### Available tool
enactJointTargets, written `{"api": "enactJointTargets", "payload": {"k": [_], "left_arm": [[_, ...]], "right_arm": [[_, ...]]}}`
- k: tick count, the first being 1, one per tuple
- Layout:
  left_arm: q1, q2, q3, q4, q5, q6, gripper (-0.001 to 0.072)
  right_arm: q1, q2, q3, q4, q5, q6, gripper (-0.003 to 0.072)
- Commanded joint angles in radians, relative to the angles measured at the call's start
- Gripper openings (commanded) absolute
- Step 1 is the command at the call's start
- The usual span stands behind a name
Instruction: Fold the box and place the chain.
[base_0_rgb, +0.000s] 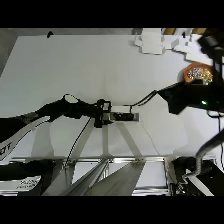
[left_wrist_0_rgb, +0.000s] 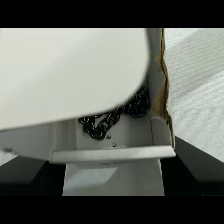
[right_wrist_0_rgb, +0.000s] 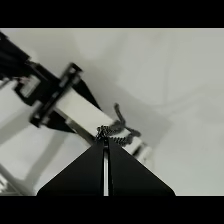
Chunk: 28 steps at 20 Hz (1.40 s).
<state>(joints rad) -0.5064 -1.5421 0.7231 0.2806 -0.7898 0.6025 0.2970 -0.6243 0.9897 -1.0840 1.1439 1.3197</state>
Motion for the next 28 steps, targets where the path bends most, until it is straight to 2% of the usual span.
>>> {"api": "enactJointTargets", "payload": {"k": [1, 11, 17, 22, 28], "left_arm": [[0.0, 0.0, 0.0, 0.0, 0.0, 0.0, 0.0214], [0.0, 0.0, 0.0, 0.0, 0.0, 0.0, 0.0214], [0.0, 0.0, 0.0, 0.0, 0.0, 0.0, 0.0214], [0.0, 0.0, 0.0, 0.0, 0.0, 0.0, 0.0214], [0.0, 0.0, 0.0, 0.0, 0.0, 0.0, 0.0214]], "right_arm": [[0.0, 0.094, 0.001, 0.148, -0.033, -0.071, 0.0012], [0.0, 0.114, 0.001, 0.406, -0.109, -0.28, 0.0012], [0.0, 0.114, 0.001, 0.473, -0.187, -0.423, 0.0012], [0.0, 0.097, 0.001, 0.422, -0.201, -0.446, 0.0012], [0.0, 0.005, 0.001, 0.411, -0.189, -0.465, 0.0012]]}}
